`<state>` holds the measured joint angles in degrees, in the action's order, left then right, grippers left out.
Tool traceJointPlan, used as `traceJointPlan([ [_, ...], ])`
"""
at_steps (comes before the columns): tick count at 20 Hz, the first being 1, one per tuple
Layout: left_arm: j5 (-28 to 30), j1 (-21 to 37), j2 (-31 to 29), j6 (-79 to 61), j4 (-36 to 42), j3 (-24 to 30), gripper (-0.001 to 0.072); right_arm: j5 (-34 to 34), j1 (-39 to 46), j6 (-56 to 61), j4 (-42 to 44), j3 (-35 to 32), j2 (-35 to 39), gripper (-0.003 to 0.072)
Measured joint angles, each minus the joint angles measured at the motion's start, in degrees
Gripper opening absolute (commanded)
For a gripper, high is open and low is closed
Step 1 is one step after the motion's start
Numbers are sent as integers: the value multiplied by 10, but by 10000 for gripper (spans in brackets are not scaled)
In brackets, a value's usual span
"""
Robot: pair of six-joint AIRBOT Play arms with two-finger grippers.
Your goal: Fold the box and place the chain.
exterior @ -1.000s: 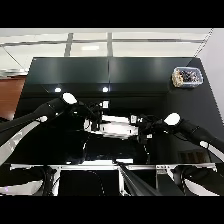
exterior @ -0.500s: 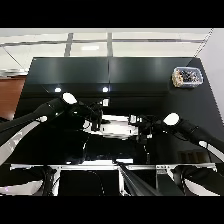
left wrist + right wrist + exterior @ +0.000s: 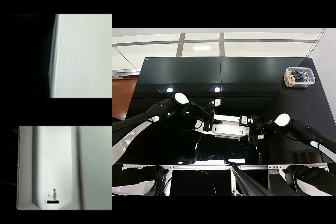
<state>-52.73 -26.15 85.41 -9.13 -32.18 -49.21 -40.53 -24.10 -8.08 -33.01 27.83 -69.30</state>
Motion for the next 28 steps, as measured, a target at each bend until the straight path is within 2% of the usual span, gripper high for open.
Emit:
traceJointPlan([
  [4,0,0,0,0,0,0,30,1,0,1,-2,0,0,610],
  [5,-1,0,0,0,0,0,55,1,0,1,-2,0,0,610],
  [6,0,0,0,1,1,0,121,1,0,1,-2,0,0,605],
  [7,7,1,0,2,6,0,163,2,0,1,-2,0,0,461],
  [8,6,3,0,3,4,-1,183,2,0,2,-2,0,0,408],
  [10,1,6,0,4,3,-3,185,0,0,2,-5,0,0,408],
  [11,-1,8,-1,5,1,-4,250,-2,0,2,-9,0,0,408],
  [12,-4,10,-2,5,0,-5,497,-3,0,3,-15,0,0,408],
  [13,-6,14,-4,6,0,-8,589,-4,0,3,-21,0,0,408],
  [14,-20,18,-8,10,-6,-10,630,-4,0,4,-26,0,0,408],
  [17,-52,36,-31,62,-46,-18,640,-4,0,0,-35,-1,0,408],
  [20,-95,61,-71,170,-139,-21,634,-4,0,-20,-42,0,0,408],
  [21,-108,69,-84,208,-170,-22,603,-4,0,-26,-43,0,0,408],
  [22,-126,77,-96,247,-199,-22,441,-4,0,-31,-43,0,0,408],
  [23,-143,84,-104,281,-220,-22,162,-4,0,-36,-44,0,0,408],
  [24,-163,90,-110,317,-233,-22,25,-4,0,-38,-45,0,0,408],
  [26,-208,96,-116,369,-234,-21,24,-3,0,-42,-46,0,0,408],
  [28,-253,95,-119,400,-193,-16,24,-3,0,-45,-46,0,0,408],
])
